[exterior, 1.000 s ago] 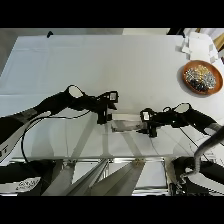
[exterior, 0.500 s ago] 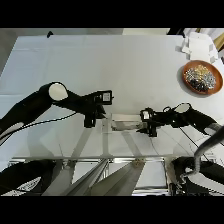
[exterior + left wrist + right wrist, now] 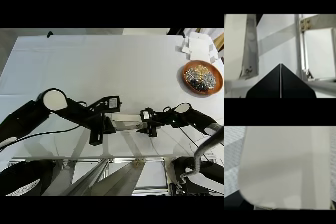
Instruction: Fold the box and place the chain.
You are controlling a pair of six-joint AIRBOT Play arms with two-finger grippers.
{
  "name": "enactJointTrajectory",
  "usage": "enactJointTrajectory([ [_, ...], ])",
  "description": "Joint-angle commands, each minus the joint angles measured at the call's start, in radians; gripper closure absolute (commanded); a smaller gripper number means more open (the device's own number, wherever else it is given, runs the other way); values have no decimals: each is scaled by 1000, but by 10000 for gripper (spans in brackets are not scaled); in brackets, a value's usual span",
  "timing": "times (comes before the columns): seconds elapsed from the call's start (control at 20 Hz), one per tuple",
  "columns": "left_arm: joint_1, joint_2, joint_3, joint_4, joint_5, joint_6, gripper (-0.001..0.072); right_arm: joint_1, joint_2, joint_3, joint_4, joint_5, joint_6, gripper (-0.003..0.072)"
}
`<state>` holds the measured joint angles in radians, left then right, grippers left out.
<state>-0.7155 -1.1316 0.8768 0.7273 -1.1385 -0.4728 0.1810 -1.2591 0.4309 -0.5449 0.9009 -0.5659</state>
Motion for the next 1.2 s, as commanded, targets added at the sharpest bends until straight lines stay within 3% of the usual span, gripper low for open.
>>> enactJointTrajectory([
  [0.0,-84,-85,0,-38,158,-79,710,0,1,1,0,0,0,368],
  [0.3,-71,-189,0,-12,675,-367,711,0,1,1,0,0,0,368],
  [0.45,-69,-226,0,-12,809,-445,712,0,1,1,0,0,0,368],
  [0.75,-69,-291,0,-8,732,-455,712,0,1,1,0,0,0,368],
  [1.15,-68,-293,0,13,708,-455,712,0,1,1,0,0,0,368],
])
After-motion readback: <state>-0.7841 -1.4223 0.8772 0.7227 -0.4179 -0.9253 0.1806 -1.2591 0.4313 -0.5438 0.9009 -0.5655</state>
